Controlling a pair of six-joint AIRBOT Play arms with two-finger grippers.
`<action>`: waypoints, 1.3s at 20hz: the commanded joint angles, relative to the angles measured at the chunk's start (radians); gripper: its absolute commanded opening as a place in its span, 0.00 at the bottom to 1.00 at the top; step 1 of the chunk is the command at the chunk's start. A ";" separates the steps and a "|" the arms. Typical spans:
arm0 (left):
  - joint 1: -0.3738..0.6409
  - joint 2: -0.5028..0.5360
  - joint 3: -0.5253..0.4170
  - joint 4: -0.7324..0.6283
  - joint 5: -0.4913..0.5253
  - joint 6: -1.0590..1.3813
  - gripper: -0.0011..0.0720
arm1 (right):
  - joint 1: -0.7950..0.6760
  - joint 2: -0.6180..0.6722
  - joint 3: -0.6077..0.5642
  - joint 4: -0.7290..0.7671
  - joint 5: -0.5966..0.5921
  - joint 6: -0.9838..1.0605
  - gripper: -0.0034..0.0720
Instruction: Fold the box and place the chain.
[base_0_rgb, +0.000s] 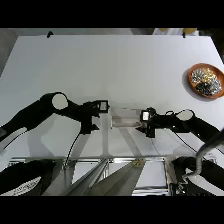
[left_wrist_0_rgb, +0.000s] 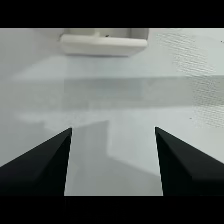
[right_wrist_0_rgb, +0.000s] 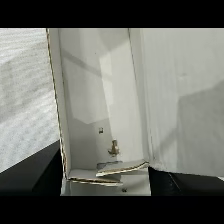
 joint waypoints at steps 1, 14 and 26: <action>0.011 -0.095 -0.055 -0.252 0.100 0.390 0.84 | 0.000 0.000 0.000 0.000 0.001 0.000 0.61; -0.039 -0.190 -0.055 -0.487 0.214 0.562 0.98 | 0.000 0.000 0.000 0.000 0.000 0.000 0.61; -0.011 -0.189 -0.055 -0.483 0.166 0.594 0.98 | 0.000 0.000 0.000 0.000 0.000 0.000 0.61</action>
